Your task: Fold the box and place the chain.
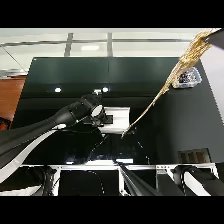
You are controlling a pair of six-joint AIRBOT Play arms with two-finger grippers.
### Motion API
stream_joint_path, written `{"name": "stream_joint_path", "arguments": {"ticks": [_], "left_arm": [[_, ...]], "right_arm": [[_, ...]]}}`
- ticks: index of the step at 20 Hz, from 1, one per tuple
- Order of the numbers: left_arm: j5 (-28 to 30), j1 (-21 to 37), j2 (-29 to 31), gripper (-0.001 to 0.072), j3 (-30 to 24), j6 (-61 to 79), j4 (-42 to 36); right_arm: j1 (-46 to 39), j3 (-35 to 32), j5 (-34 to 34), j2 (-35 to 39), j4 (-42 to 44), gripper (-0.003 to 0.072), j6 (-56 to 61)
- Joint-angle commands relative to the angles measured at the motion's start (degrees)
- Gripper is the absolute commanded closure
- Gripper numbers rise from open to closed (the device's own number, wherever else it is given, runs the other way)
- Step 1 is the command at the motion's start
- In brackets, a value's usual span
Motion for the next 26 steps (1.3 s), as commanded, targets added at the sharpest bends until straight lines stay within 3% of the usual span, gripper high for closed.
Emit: {"name": "stream_joint_path", "arguments": {"ticks": [1, 9, 15, 19, 26], "left_arm": [[0.0, 0.0, 0.0, 0.0679, 0.0, 0.0, 0.0], [0.0, 0.0, 0.0, 0.0679, 0.0, 0.0, 0.0], [0.0, 0.0, 0.0, 0.0679, 0.0, 0.0, 0.0], [0.0, 0.0, 0.0, 0.0679, 0.0, 0.0, 0.0], [0.0, 0.0, 0.0, 0.0679, 0.0, 0.0, 0.0]], "right_arm": [[4.2, -4.3, 0.8, 0.0, 1.0, 0.0670, 0.0], [6.4, -13.2, -0.3, 0.0, 4.5, 0.0669, -0.5], [14.3, -24.3, -7.8, -2.4, 5.4, 0.0670, -1.5], [20.3, -25.0, -13.2, -5.3, 8.7, 0.0669, -2.7], [24.6, -30.1, -15.4, -8.0, 7.6, 0.0670, -2.8]]}}
